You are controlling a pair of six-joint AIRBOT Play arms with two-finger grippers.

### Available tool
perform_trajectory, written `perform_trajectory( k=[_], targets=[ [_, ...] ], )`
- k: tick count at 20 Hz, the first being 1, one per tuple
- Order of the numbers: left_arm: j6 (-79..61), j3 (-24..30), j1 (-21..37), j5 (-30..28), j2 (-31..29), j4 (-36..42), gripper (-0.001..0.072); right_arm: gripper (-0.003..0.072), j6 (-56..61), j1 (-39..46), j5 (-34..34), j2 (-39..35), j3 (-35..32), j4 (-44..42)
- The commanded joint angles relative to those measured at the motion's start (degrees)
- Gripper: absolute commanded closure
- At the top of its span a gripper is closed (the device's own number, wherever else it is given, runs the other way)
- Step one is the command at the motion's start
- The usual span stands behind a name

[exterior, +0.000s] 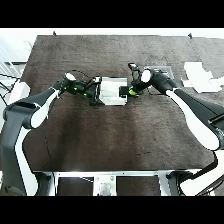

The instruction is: Fold the box and place the chain.

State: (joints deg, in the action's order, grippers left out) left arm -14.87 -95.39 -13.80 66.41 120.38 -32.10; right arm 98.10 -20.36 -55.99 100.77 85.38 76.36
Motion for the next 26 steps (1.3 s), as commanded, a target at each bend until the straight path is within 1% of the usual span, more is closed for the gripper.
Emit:
perform_trajectory(
  k=[1,2,4,5,6,8,9,15,17,18,19,26],
  targets=[
    [0.00,-0.02,0.02,-0.02,0.00,-0.02,0.0082,0.0194,5.22,-2.51,-6.88,2.69,5.90,8.85],
    [0.00,-0.02,0.02,-0.02,0.00,-0.02,0.0082,0.0194,6.60,-3.19,-8.55,3.34,7.52,11.08],
    [0.00,-0.02,0.02,0.00,0.00,-0.02,0.0082,0.0195,6.97,-3.82,-10.99,4.63,10.12,12.28],
    [0.00,-0.02,0.02,-0.02,0.00,-0.02,0.0082,0.0215,8.20,-3.85,-12.20,5.27,10.97,12.96],
    [0.00,-0.02,0.02,-0.02,0.00,-0.02,0.0082,0.0215,9.86,-3.85,-12.90,5.68,11.50,13.99],
    [0.00,-0.02,0.02,-0.02,0.00,-0.02,0.0082,0.0218,11.74,-3.85,-12.63,6.29,12.22,14.78],
    [0.00,-0.02,0.02,-0.02,0.00,-0.02,0.0082,0.0269,11.89,-3.87,-12.66,6.73,12.79,14.75],
    [0.00,-0.02,0.02,-0.02,0.00,-0.02,0.0082,0.0280,16.11,-4.63,-13.94,9.11,14.51,14.56],
    [0.00,-0.02,0.02,-0.02,0.00,-0.02,0.0082,0.0333,18.51,-4.66,-14.16,9.22,14.51,14.58],
    [0.00,-0.02,0.02,-0.02,0.00,-0.02,0.0082,0.0340,18.69,-4.68,-14.21,9.22,14.56,14.58],
    [0.00,-0.02,0.02,-0.02,0.00,-0.02,0.0082,0.0424,20.02,-4.68,-14.21,9.22,14.56,14.58],
    [0.00,-0.02,0.02,-0.02,0.00,-0.02,0.0082,0.0433,25.99,-4.85,-15.63,9.22,14.51,14.56]
  ],
)
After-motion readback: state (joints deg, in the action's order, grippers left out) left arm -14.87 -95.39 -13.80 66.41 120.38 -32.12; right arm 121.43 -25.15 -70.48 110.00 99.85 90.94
